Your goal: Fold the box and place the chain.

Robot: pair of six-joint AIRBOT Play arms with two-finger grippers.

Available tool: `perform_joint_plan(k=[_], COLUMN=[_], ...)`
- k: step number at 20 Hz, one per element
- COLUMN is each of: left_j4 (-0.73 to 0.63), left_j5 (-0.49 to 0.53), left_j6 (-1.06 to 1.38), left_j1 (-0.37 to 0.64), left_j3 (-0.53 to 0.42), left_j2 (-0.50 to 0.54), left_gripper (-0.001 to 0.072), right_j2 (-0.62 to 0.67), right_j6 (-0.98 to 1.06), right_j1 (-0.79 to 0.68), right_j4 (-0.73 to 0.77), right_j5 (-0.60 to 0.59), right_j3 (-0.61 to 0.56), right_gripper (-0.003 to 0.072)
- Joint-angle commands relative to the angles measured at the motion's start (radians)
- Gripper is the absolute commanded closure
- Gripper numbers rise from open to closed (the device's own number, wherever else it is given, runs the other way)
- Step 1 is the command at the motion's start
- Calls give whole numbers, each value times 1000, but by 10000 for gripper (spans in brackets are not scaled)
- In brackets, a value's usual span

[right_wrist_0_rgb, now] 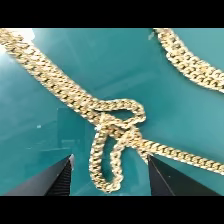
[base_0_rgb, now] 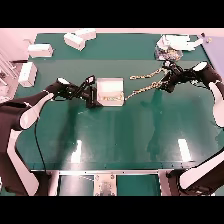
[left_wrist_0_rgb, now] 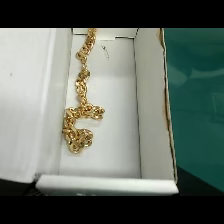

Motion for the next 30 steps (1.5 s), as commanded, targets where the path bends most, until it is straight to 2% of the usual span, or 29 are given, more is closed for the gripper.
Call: perform_joint_plan(k=[1, 9, 12, 14, 15, 16, 17, 18, 19, 21, 26, 30], left_j4=[0, 0, 0, 0, 0, 0, 0, 0, 0, 0, 0, 0], left_j5=[0, 0, 0, 0, 0, 0, 0, 0, 0, 0, 0, 0], left_j6=[0, 0, 0, 0, 0, 0, 0, 0, 0, 0, 0, 0], left_j1=[0, 0, 0, 0, 0, 0, 0, 0, 0, 0, 0, 0], left_j3=[1, 1, 1, 1, 1, 1, 1, 1, 1, 1, 1, 1], left_j2=[0, 0, 0, 0, 0, 0, 0, 0, 0, 0, 0, 0], left_gripper=[80, 80, 80, 80, 80, 80, 80, 80, 80, 80, 80, 80], right_j2=[-48, -93, -121, -140, -143, -143, -143, -143, -143, -142, -76, 27], right_j6=[-10, -39, -43, -43, -42, -42, -38, -26, -11, 24, 113, 154], right_j1=[-5, 3, 10, 12, 12, 13, 13, 13, 13, 13, 48, 99], right_j4=[0, 53, 52, 51, 52, 50, 48, 48, 43, 37, 58, 89], right_j5=[-1, 32, 32, 28, 29, 30, 34, 45, 56, 93, 315, 382], right_j3=[49, 59, 64, 76, 78, 78, 78, 78, 78, 80, 85, 85], right_gripper=[118, 119, 185, 293, 392, 404, 511, 570, 672, 681, 681, 681])
